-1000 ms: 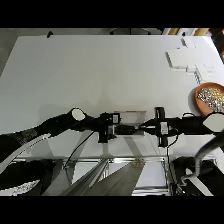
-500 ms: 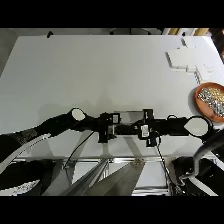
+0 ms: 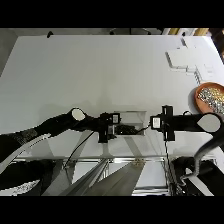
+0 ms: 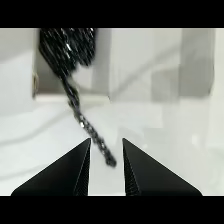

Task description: Fold the box and place the chain.

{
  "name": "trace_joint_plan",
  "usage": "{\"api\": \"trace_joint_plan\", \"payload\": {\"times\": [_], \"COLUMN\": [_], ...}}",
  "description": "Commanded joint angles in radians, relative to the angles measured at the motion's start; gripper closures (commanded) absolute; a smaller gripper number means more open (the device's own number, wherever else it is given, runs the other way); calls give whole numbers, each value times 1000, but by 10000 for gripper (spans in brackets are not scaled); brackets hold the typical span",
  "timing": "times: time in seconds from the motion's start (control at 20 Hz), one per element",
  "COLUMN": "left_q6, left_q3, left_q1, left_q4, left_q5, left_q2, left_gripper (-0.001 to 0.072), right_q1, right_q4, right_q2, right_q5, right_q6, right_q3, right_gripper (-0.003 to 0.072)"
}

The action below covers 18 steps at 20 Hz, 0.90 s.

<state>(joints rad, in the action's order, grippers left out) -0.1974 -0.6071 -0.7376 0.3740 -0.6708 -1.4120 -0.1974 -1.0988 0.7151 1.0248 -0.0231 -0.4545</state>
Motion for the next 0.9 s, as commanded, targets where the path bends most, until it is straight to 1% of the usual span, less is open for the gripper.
{"api": "trace_joint_plan", "payload": {"times": [0.0, 0.1, 0.15, 0.2, 0.45, 0.6, 0.85], "left_q6": [0, 0, 0, 0, 0, 0, 0], "left_q3": [-1, -1, -1, -1, -1, -1, -1], "left_q1": [0, 0, 0, 0, 0, 0, 0], "left_q4": [0, 0, 0, 0, 0, 0, 0], "left_q5": [0, 0, 0, 0, 0, 0, 1], "left_q2": [0, 0, 0, 0, 0, 0, 0], "left_gripper": [537, 537, 537, 537, 537, 537, 537], "right_q1": [92, 92, 92, 91, 91, 91, 91], "right_q4": [-30, -22, -22, -21, 64, 75, 87], "right_q2": [97, 180, 216, 244, 328, 372, 385], "right_q5": [-2, -5, -5, -14, -92, -103, -125], "right_q6": [79, 132, 139, 157, 266, 295, 294], "right_q3": [0, 0, 0, 0, 0, 0, 1], "right_gripper": [442, 454, 525, 537, 536, 536, 537]}}
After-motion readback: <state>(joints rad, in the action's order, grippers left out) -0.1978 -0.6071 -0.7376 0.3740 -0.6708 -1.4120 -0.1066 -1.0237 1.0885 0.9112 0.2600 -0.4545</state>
